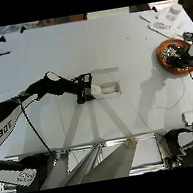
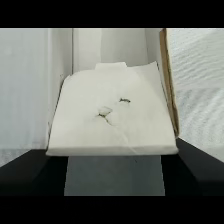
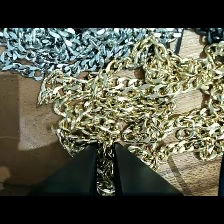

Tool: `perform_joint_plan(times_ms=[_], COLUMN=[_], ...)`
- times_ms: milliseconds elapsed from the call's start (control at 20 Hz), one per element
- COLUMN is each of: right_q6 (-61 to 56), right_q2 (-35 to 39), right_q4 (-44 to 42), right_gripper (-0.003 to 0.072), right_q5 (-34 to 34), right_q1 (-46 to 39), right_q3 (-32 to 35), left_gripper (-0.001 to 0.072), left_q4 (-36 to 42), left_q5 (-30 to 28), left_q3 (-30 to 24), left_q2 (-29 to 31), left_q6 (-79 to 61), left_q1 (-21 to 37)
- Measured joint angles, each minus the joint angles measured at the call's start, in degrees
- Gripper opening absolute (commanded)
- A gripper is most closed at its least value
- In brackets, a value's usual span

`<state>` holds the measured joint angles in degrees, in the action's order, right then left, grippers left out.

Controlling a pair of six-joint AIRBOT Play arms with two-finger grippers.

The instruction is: Fold the box and place the chain.

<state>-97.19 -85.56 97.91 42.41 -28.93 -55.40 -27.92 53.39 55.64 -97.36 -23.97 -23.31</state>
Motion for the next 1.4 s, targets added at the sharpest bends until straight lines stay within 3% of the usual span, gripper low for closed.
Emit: perform_joint_plan(times_ms=[200, 450, 750, 1100, 1400], right_q6=[0.2, 3.76, 12.44, 16.06, 14.86], right_q2=[1.7, 9.57, 19.65, 28.33, 30.1], right_q4=[-0.07, -0.26, -0.66, -3.69, -8.13], right_gripper=[0.0011, 0.0009, 0.0007, 0.0007, 0.0008], right_q5=[2.27, 2.47, 11.23, 19.93, 23.96], right_q1=[-0.02, 0.22, 2.84, 13.6, 26.97], right_q3=[0.15, 0.11, 0.17, 0.92, 1.11], left_gripper=[0.0206, 0.0206, 0.0206, 0.0206, 0.0206], left_q4=[0.0, 0.0, 0.0, 0.0, 0.0], left_q5=[0.0, 0.0, 0.0, 0.0, 0.0], left_q3=[0.0, 0.0, 0.0, 0.02, 0.0], left_q2=[0.0, 0.0, 0.0, 0.0, 0.0], left_q6=[0.0, 0.0, 0.0, 0.0, -0.02], left_q1=[0.0, 0.0, 0.0, 0.0, 0.0])
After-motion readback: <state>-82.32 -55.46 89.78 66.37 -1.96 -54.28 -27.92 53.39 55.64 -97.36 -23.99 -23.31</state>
